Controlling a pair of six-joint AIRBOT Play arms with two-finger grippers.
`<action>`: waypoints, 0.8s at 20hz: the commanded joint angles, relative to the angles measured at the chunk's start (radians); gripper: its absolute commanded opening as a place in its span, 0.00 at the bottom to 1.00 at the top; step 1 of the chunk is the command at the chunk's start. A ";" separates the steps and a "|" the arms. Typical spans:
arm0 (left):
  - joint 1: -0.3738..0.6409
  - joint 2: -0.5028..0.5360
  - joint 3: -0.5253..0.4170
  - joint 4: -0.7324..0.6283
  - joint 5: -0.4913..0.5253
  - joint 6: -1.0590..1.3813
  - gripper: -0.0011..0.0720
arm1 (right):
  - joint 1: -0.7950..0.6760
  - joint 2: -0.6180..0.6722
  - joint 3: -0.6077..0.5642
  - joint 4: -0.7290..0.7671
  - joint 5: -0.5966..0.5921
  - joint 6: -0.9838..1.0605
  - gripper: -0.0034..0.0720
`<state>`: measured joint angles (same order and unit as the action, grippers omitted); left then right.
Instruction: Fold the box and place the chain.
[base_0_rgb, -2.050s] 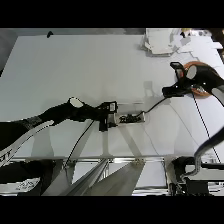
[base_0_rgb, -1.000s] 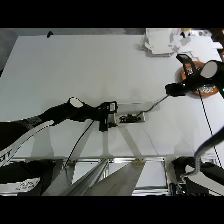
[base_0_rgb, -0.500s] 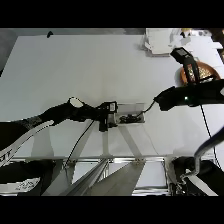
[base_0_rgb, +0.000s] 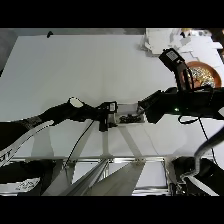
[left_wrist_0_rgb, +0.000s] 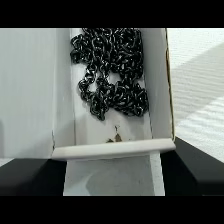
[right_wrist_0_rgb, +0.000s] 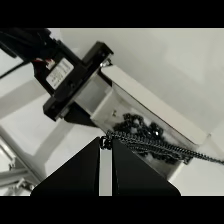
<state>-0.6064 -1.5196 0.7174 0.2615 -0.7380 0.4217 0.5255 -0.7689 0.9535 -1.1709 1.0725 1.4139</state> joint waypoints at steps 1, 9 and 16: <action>0.000 0.000 0.000 0.000 0.000 0.000 0.36 | 0.025 0.002 -0.035 0.002 -0.101 0.029 0.07; 0.000 0.000 0.000 0.000 0.000 0.000 0.36 | 0.025 -0.007 -0.250 0.024 -0.281 0.025 0.07; 0.000 0.000 0.000 0.000 0.000 0.000 0.36 | 0.025 -0.224 -0.305 0.024 -0.272 -0.040 0.36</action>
